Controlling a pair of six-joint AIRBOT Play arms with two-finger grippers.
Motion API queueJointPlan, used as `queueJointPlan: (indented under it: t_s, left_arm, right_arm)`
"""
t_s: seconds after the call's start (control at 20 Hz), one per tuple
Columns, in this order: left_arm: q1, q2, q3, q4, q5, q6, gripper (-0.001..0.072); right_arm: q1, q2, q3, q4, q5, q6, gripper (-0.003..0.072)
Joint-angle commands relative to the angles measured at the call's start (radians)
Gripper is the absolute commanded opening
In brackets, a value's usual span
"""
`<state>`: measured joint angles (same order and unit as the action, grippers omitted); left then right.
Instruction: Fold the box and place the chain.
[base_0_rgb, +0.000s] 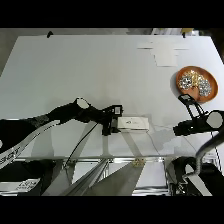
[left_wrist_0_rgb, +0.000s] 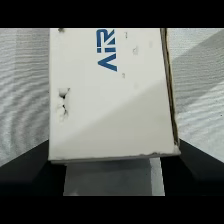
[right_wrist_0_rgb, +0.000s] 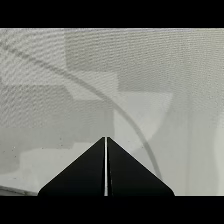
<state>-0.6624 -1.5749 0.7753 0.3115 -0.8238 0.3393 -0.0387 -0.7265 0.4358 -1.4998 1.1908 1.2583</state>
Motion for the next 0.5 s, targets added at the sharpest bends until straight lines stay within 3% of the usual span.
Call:
queueJointPlan:
  t_s: [0.0,0.25,0.45]
  left_arm:
    - [0.0,0.001,0.001,-0.005,0.0,0.0,0.0208]
    - [0.003,0.009,0.001,-0.005,0.001,0.0,0.0208]
    - [0.053,0.137,0.001,0.091,0.005,-0.069,0.0207]
  right_arm:
    - [-0.001,-0.001,-0.001,0.001,0.001,0.001,0.0016]
    - [-0.001,-0.001,-0.001,0.001,0.001,0.001,0.0016]
    - [-0.001,-0.001,-0.001,0.001,0.001,0.001,0.0016]
